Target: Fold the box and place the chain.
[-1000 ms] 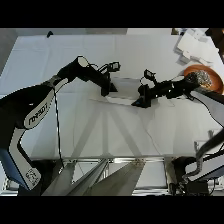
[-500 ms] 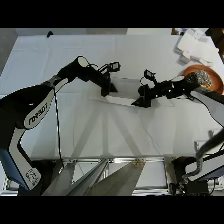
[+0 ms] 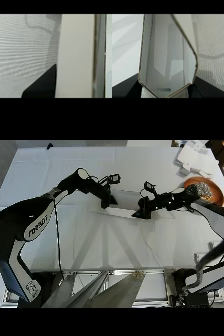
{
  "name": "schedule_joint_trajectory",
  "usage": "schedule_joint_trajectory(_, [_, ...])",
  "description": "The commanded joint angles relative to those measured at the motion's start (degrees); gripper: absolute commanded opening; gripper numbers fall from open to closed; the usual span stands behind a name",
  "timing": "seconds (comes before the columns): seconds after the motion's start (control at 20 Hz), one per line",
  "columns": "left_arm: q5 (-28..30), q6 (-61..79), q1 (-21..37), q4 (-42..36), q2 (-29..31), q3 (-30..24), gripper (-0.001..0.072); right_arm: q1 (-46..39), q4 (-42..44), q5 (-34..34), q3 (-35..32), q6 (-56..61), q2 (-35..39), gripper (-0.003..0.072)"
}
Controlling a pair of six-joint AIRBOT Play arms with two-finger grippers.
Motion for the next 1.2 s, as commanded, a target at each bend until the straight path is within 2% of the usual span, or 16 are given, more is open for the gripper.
schedule_joint_trajectory(0.0, [0.1, 0.0, 0.0, 0.0, 0.0, 0.0, 0.0007, 0.0, 0.0, 0.1, 0.0, 0.0, 0.0, 0.0406])
schedule_joint_trajectory(0.9, [-0.1, -0.2, 0.1, -1.6, 0.0, 0.0, 0.0017, 0.0, 0.0, 0.1, 0.0, 0.0, 0.0, 0.0406])
schedule_joint_trajectory(1.0, [-0.1, -0.2, 0.1, -1.7, 0.1, 0.0, 0.0069, 0.0, 0.0, 0.1, 0.0, 0.0, 0.0, 0.0406])
schedule_joint_trajectory(1.05, [-0.1, -0.2, 0.1, -1.7, 0.2, 0.0, 0.0168, 0.0, 0.0, 0.1, 0.0, 0.0, 0.0, 0.0406])
schedule_joint_trajectory(1.15, [-0.1, -0.2, 0.1, -1.7, 0.2, 0.0, 0.0455, 0.0, 0.0, 0.1, 0.0, 0.0, 0.0, 0.0406])
